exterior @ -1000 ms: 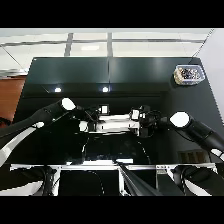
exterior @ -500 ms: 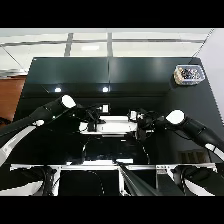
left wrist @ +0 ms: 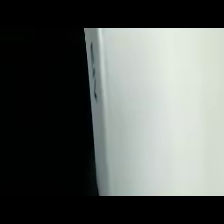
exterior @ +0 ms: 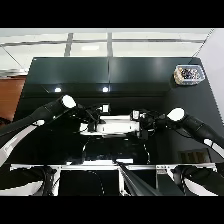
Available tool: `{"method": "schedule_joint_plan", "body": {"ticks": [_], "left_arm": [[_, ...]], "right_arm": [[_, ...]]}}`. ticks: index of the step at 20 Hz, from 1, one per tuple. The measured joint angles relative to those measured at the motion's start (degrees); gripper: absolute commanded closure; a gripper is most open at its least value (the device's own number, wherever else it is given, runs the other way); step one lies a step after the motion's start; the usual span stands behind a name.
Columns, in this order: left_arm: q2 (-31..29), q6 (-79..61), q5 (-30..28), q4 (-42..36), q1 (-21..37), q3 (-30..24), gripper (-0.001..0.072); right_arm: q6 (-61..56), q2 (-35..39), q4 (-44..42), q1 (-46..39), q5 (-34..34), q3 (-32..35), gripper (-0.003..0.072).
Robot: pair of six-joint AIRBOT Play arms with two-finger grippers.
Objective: Fold the box and place the chain.
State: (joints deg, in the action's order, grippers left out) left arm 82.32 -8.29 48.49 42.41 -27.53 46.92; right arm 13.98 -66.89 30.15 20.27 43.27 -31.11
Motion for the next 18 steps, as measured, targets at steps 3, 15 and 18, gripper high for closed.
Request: {"method": "schedule_joint_plan", "body": {"ticks": [3, 15, 18], "left_arm": [[0.3, 0.6, -0.1, 1.4, -0.6, 0.0, 0.0684], [0.5, 1.2, -0.2, 3.6, -1.5, 0.1, 0.0683], [0.5, 1.2, -0.2, 3.7, -1.5, 0.1, 0.0683]], "right_arm": [[1.2, -1.1, 0.0, -0.2, 0.2, 0.0, 0.0020], [4.0, -4.2, 0.3, -0.3, 1.0, 0.0, 0.0061], [4.2, -4.6, 0.7, 0.1, 1.4, 0.0, 0.0061]]}}
